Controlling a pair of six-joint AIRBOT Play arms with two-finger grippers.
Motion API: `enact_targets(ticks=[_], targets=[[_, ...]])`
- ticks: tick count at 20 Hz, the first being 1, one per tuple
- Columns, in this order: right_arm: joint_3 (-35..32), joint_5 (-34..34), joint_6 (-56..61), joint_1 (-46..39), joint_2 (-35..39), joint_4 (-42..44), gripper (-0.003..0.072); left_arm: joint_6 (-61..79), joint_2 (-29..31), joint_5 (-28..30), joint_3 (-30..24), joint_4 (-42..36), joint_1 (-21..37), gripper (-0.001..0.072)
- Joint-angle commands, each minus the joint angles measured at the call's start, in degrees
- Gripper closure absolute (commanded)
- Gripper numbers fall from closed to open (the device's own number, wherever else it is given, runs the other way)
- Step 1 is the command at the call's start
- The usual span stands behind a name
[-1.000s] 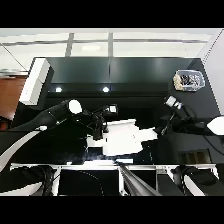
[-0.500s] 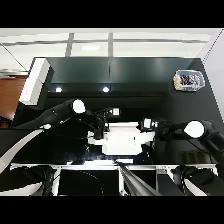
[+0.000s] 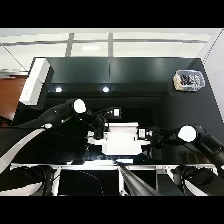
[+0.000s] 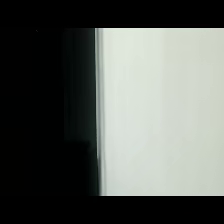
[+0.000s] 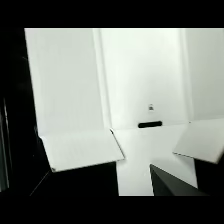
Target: Fold the box and place the chain.
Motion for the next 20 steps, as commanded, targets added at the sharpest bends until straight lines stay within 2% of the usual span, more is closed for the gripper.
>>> enact_targets(ticks=[1,6,13,15,20], targets=[[-1.18,-0.24,-0.76,2.45,-0.13,1.14,-0.0023,0.0,-0.02,-0.09,0.04,0.31,-0.02,0.0683],[-2.29,-5.46,-0.76,4.79,-0.15,1.27,-0.0022,0.0,-0.02,-0.09,0.04,0.31,-0.02,0.0683],[-3.48,-9.46,-0.59,4.85,-0.13,8.74,-0.0022,0.0,-0.26,-0.11,0.04,0.28,-0.02,0.0683],[-3.41,-9.46,-0.61,4.85,-0.13,10.73,-0.0022,-0.02,-0.26,-0.11,0.04,0.22,-0.02,0.0683],[-2.71,-8.09,1.42,4.85,0.02,9.44,-0.0015,-0.02,-0.26,-0.11,0.04,0.22,-0.02,0.0683]])
